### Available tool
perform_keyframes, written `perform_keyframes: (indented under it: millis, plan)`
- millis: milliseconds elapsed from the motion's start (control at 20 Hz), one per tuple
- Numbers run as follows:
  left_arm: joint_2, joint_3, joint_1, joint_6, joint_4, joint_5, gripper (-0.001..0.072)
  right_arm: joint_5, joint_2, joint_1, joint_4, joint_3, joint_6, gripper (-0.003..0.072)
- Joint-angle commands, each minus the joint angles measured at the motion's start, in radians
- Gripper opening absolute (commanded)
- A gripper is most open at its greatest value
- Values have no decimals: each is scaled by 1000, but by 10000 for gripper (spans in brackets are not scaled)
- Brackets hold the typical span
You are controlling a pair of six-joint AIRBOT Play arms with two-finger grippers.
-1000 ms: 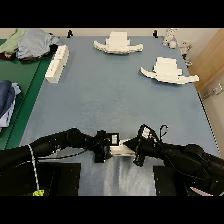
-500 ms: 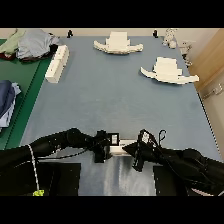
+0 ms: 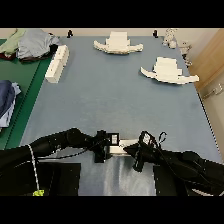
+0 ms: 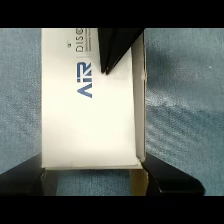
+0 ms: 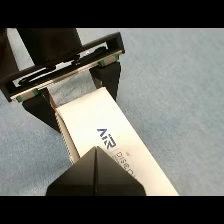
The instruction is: Fold the box.
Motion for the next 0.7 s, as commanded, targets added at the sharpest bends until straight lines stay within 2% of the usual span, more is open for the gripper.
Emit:
perform_keyframes:
  millis: [0,400,650]
  plan:
    - [0,0,0,1,0,0,507,-4,-19,1,-2,-5,2,8]
    - [0,0,0,1,0,0,507,-3,-20,1,-2,-5,2,7]
    - [0,0,0,1,0,0,506,29,72,0,-11,5,1,8]
